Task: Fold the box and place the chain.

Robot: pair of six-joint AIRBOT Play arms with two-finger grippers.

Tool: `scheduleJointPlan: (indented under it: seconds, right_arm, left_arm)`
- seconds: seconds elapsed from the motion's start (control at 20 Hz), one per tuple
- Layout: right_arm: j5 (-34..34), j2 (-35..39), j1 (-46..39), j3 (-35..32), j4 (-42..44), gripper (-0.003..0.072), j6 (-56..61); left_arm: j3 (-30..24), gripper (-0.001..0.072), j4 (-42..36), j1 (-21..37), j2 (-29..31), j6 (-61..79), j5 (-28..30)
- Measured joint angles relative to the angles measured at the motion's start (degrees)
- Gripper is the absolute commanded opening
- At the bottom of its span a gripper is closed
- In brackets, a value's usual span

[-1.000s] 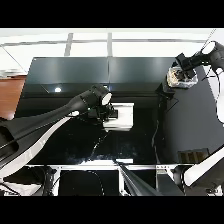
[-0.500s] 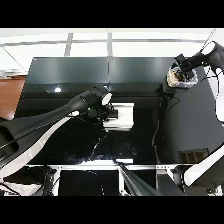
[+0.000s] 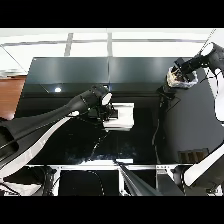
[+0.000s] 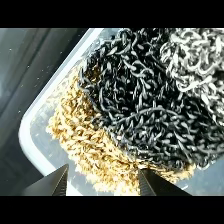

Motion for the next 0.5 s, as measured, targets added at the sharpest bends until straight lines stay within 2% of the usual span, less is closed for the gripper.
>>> scheduleJointPlan:
  seconds: [0.05,0.15,0.2,0.35,0.5]
  right_arm:
    - [-0.2,-0.35,0.15,0.07,-0.07,0.0448,0.0]
    - [-1.09,-1.16,0.52,0.07,-0.37,0.0056,-0.55]
    - [-1.86,-1.46,0.72,0.07,0.0,0.0014,-1.2]
    - [-2.49,-1.16,0.81,0.0,0.28,0.0013,-4.98]
    - [-1.49,2.29,0.17,0.07,0.02,0.0013,-11.41]
  left_arm:
    - [0.02,0.0027,-0.02,0.02,0.0,0.0,0.02]
    - [0.0,0.0027,-0.07,0.02,0.0,0.0,0.07]
    - [0.0,0.0028,-0.09,0.0,0.0,0.0,0.09]
    - [0.0,0.0028,-0.11,0.02,0.0,0.0,0.17]
    - [0.0,0.0028,-0.13,0.02,0.0,0.0,0.17]
